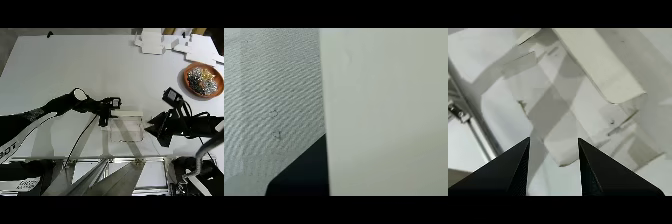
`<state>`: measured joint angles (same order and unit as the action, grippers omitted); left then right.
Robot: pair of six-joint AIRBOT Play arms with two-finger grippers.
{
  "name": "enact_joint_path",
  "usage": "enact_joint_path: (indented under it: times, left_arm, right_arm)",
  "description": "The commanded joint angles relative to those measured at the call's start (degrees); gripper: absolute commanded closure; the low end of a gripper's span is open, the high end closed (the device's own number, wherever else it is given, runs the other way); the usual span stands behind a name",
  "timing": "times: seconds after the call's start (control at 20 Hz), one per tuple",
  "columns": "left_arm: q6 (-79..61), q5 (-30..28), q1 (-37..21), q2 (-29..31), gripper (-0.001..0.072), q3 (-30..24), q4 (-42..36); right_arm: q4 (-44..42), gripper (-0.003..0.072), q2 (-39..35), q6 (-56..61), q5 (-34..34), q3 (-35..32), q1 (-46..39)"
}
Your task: Fold the box and place the chain.
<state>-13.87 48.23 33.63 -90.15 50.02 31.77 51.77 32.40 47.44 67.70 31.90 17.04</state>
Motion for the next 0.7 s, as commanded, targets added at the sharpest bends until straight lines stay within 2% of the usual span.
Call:
enact_joint_path:
  times: [0.0,0.15,0.65]
  left_arm:
    - [0.0,0.0,0.0,0.0,0.0702,0.0,0.0]
    - [0.0,0.0,0.0,0.0,0.0702,0.0,0.0]
    - [0.0,0.0,0.0,0.0,0.0702,0.0,0.0]
  right_arm:
    - [4.4,0.0400,-0.1,-1.6,0.6,0.1,4.9]
    - [7.8,0.0399,-0.1,-1.5,0.3,0.1,7.1]
    - [9.2,0.0399,-0.1,-4.0,0.0,0.0,7.4]
